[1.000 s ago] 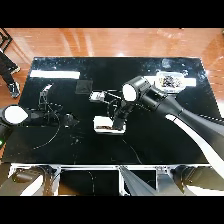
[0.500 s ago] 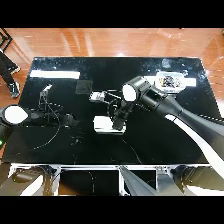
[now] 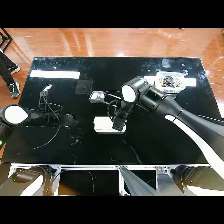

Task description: Fold the box and place the chain.

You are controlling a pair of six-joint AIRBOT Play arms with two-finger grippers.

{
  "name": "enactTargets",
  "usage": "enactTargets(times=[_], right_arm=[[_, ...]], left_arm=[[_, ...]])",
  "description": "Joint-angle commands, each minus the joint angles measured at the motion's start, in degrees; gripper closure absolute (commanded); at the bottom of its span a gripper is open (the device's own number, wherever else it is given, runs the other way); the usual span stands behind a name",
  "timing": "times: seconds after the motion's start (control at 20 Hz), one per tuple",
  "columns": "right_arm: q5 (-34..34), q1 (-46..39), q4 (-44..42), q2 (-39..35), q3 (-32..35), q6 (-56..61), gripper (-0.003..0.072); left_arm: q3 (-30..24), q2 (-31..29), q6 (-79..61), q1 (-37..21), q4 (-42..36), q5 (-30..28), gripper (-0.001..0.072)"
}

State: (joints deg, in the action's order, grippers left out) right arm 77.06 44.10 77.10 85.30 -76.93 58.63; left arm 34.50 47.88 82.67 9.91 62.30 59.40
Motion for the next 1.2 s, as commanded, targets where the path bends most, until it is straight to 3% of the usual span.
enactTargets(times=[0.0, 0.15, 0.2, 0.25, 1.15], right_arm=[[-0.04, 0.07, 0.11, 0.00, -0.02, 0.11, 0.0450], [-0.15, 0.07, 0.13, 0.00, -0.02, 0.11, 0.0451], [-0.15, 0.07, 0.13, 0.00, -0.02, 0.09, 0.0529], [-0.15, 0.07, 0.13, 0.00, -0.02, 0.09, 0.0553], [1.36, 0.07, 0.04, 0.28, 0.00, 0.11, 0.0546]], left_arm=[[0.00, 0.02, -0.02, -0.04, 0.04, 0.00, 0.0089], [0.00, 0.02, -0.02, -0.04, 0.07, -0.02, 0.0089], [0.00, 0.02, -0.02, -0.04, 0.07, -0.02, 0.0089], [0.00, 0.02, -0.02, -0.04, 0.07, -0.02, 0.0088], [0.00, 0.02, -0.02, -0.04, 0.07, 0.02, 0.0089]])
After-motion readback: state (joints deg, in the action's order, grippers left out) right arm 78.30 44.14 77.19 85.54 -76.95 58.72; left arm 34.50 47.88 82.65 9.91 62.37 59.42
